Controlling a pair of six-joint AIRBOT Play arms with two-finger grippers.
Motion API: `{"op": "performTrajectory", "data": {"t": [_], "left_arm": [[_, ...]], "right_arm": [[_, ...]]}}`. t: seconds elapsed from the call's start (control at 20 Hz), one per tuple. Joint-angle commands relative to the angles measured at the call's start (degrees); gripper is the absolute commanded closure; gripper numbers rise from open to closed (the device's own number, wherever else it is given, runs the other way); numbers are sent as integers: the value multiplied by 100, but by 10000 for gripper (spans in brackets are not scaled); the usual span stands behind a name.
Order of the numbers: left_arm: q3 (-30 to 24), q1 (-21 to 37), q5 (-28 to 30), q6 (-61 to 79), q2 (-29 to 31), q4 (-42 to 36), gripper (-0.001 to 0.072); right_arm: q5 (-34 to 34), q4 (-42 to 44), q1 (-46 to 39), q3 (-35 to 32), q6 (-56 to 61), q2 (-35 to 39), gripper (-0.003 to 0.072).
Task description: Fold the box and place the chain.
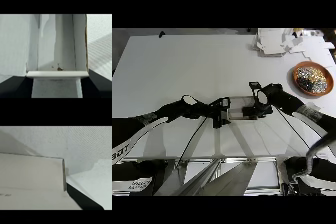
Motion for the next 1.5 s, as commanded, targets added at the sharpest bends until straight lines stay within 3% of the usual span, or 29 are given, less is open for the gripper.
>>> {"op": "performTrajectory", "data": {"t": [0.0, 0.4, 0.55, 1.0, 1.1, 1.25, 1.3, 1.4, 1.45], "left_arm": [[0, 2, -4, -4, 2, 0, 573], [0, 2, -2, -4, 2, 0, 573], [0, 2, -2, -7, 2, 2, 573], [0, 2, -2, -4, 2, 2, 573], [0, 2, -2, -4, 2, 0, 573], [0, 2, -2, -4, 2, 0, 573], [0, 2, -2, -7, 2, 0, 573], [0, 2, -2, -4, 2, 0, 573], [0, 2, -4, -4, 2, 0, 573]], "right_arm": [[35, -293, -7, 4, 20, 179, 414], [-232, -514, -4, -31, 306, 133, 422], [-205, -498, 0, -63, 306, 103, 512], [-234, -295, 107, -212, 321, 72, 542], [-229, -245, 107, -260, 317, 72, 669], [-223, -160, 107, -264, 315, 72, 671], [-232, -81, 107, -264, 310, 74, 641], [-229, -55, 107, -264, 293, 162, 352], [-229, -122, 105, -264, 221, 286, 350]]}}
